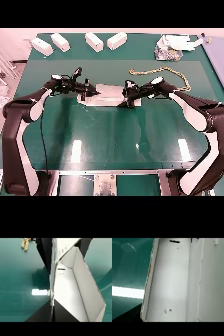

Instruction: Fold the box and place the chain.

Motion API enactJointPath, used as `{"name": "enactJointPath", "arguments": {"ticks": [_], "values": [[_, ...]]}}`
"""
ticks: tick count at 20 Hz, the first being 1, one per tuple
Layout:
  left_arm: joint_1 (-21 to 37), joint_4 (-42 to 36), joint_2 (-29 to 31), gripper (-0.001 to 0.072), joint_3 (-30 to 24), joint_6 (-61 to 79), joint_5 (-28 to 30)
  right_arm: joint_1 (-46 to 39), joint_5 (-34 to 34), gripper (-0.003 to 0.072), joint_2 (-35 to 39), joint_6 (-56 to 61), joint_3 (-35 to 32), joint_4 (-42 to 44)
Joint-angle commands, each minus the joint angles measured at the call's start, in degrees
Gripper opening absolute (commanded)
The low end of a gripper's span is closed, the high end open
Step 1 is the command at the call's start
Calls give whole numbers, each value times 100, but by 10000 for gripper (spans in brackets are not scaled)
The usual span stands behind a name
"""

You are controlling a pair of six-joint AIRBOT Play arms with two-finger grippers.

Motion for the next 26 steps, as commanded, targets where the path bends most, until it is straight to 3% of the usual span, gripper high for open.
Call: {"name": "enactJointPath", "arguments": {"ticks": [1, 2, 3, 4, 10, 17, 18, 19, 20, 26], "values": [[7, -208, 4, 25, 7, 63, -223, 4, 2, 587, -4, 0, -2, 0], [7, -299, 4, 240, 7, 68, -286, 4, 2, 587, -4, 0, -2, 0], [7, -354, 4, 536, 7, 61, -304, 4, 2, 586, -4, 0, -2, 0], [7, -413, 4, 612, 7, 61, -313, 4, 2, 587, -4, 0, -2, 0], [76, -1001, 7, 606, 31, 63, -772, 4, 2, 587, -4, 0, -2, 0], [595, -1119, 13, 601, 398, 63, -2072, 4, 2, 587, -4, 0, -2, 0], [599, -1147, 35, 432, 398, 13, -2159, 4, 2, 587, -4, 0, -2, 0], [597, -1049, 81, 189, 398, 4, -2155, 4, 2, 587, -4, 0, -2, 0], [597, -977, 146, 16, 396, 7, -2155, 4, 2, 587, -4, 0, -2, 0], [597, -927, 898, 13, 361, -186, -2146, 4, 2, 586, -4, 0, -2, 0]]}}
